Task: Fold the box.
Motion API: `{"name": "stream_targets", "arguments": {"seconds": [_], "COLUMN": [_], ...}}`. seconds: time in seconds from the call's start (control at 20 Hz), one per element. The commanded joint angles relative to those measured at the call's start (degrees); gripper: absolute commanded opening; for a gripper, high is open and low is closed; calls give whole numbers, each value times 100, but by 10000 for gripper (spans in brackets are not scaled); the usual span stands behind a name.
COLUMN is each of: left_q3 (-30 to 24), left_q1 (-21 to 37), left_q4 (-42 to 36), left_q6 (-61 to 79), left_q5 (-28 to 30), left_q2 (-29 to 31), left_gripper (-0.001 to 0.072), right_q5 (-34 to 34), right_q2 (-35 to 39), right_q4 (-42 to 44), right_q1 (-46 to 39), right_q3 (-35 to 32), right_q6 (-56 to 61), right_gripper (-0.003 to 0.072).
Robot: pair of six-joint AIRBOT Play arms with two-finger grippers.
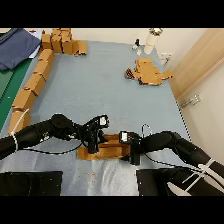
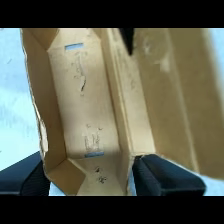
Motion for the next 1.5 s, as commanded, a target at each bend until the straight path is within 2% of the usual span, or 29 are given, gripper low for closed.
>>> {"name": "stream_targets", "arguments": {"seconds": [0.0,0.5,0.9,1.2,1.45], "left_q3": [7,7,7,7,7], "left_q1": [0,0,0,0,0], "left_q4": [0,0,0,0,0], "left_q6": [0,0,0,0,0], "left_q5": [2,2,2,2,2], "left_q2": [-2,-2,-2,-2,-2], "left_gripper": [12,12,12,12,12], "right_q5": [-13,195,308,317,199], "right_q2": [4,-68,-435,-402,-76], "right_q4": [-28,83,61,57,52], "right_q1": [0,37,295,293,282], "right_q3": [4,2,4,4,4], "right_q6": [-2,-474,-511,-505,-457], "right_gripper": [720,720,720,701,702]}}
